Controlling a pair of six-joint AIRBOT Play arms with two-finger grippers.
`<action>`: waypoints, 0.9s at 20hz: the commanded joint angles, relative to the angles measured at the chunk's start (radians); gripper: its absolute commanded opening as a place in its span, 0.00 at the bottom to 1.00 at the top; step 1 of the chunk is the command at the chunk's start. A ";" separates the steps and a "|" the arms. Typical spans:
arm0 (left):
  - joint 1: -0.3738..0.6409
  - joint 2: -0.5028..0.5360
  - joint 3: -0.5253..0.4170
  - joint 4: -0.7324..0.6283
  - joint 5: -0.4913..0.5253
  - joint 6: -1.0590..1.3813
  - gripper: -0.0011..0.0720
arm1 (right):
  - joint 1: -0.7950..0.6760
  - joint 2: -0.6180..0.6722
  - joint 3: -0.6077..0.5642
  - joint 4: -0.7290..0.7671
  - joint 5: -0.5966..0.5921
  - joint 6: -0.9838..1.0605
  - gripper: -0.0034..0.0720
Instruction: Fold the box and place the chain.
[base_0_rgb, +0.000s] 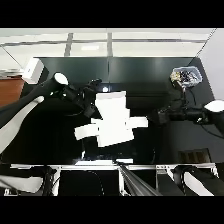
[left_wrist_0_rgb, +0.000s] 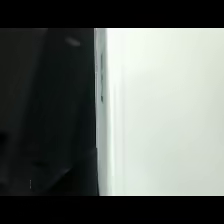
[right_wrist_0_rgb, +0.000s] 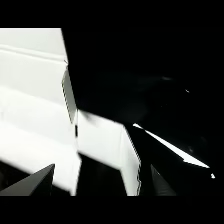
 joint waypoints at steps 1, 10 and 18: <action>-0.040 0.236 -0.235 -0.142 0.394 0.374 0.05 | -0.027 0.000 0.096 -0.145 0.130 -0.047 0.97; -0.095 0.141 -0.302 -0.188 0.481 0.756 0.05 | 0.176 0.000 0.082 -0.253 -0.037 -0.227 0.97; -0.128 0.123 -0.260 -0.046 0.476 0.750 0.05 | 0.354 -0.002 -0.030 -0.314 -0.165 -0.297 0.97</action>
